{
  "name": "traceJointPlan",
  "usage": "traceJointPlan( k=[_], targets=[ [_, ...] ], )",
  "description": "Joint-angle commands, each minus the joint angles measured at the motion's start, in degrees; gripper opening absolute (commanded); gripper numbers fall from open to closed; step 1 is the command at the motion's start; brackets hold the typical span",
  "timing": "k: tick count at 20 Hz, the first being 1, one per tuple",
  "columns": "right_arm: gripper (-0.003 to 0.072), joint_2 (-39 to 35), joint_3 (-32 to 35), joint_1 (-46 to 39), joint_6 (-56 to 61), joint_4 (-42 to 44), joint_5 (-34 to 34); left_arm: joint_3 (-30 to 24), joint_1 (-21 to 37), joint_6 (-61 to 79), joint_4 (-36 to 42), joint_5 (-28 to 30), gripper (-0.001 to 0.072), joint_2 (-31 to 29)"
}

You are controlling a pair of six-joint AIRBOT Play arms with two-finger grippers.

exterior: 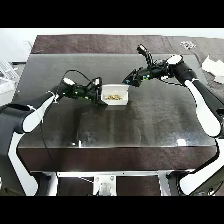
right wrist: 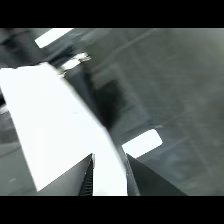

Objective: Fold the box and place the chain.

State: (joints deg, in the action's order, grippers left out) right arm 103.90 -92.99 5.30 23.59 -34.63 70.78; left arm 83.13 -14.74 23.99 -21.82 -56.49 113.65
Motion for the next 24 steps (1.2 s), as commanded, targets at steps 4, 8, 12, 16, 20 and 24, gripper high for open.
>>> traceJointPlan(
  k=[4, 8, 12, 16, 20, 24],
  targets=[
    [0.0280, 0.04, -0.48, 0.87, -0.09, 0.11, 8.35, 0.02, 0.02, 0.02, -0.02, 0.00, 0.0488, -0.02],
    [0.0311, 0.09, -0.46, 2.86, -0.28, -1.38, 8.13, 0.02, 0.02, 0.00, -0.02, 0.04, 0.0487, -0.02],
    [0.0350, 0.28, -0.44, 5.81, -0.31, -6.23, 6.82, 0.02, 0.02, 0.02, -0.02, 0.02, 0.0488, -0.02],
    [0.0350, 0.39, -0.46, 5.92, -0.33, -6.99, 2.51, 0.02, 0.02, 0.00, -0.02, 0.02, 0.0487, -0.02],
    [0.0356, 0.37, -0.50, 6.05, -3.15, -6.91, 1.75, 0.02, 0.02, 0.00, -0.02, 0.02, 0.0488, -0.02],
    [0.0391, 0.70, -0.50, 6.03, -3.13, -7.23, 1.09, 0.02, 0.02, 0.00, -0.02, 0.02, 0.0488, -0.02]
  ],
)
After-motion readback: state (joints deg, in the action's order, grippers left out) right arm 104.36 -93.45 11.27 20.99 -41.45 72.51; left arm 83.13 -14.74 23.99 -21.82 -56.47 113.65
